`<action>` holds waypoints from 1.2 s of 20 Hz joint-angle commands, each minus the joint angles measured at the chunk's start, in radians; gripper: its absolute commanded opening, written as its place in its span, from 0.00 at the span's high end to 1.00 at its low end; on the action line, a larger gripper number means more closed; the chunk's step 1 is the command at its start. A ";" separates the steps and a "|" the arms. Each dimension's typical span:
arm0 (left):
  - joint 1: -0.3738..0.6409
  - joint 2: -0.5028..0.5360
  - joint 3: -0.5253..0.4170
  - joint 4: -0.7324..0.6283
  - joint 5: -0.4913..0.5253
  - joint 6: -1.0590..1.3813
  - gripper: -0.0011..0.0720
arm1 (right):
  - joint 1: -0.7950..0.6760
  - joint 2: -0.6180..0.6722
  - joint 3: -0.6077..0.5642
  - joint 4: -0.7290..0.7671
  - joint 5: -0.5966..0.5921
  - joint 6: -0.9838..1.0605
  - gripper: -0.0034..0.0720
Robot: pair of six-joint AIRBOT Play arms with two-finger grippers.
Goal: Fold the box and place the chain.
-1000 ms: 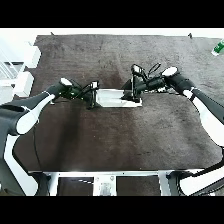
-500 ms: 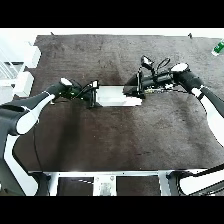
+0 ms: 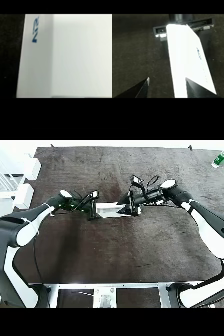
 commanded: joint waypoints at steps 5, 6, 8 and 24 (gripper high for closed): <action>0.001 -0.001 0.000 0.002 0.003 -0.008 0.35 | -0.108 0.064 0.005 0.129 0.155 0.006 0.27; 0.001 -0.001 0.000 0.002 0.002 -0.008 0.35 | -0.097 0.064 0.003 0.128 0.174 0.006 0.27; 0.001 -0.001 0.000 0.002 0.002 -0.008 0.35 | -0.057 0.054 -0.021 0.120 0.167 -0.003 0.27; 0.001 0.000 0.000 -0.005 0.001 -0.035 0.35 | 0.011 -0.011 0.003 0.099 -0.389 0.043 0.86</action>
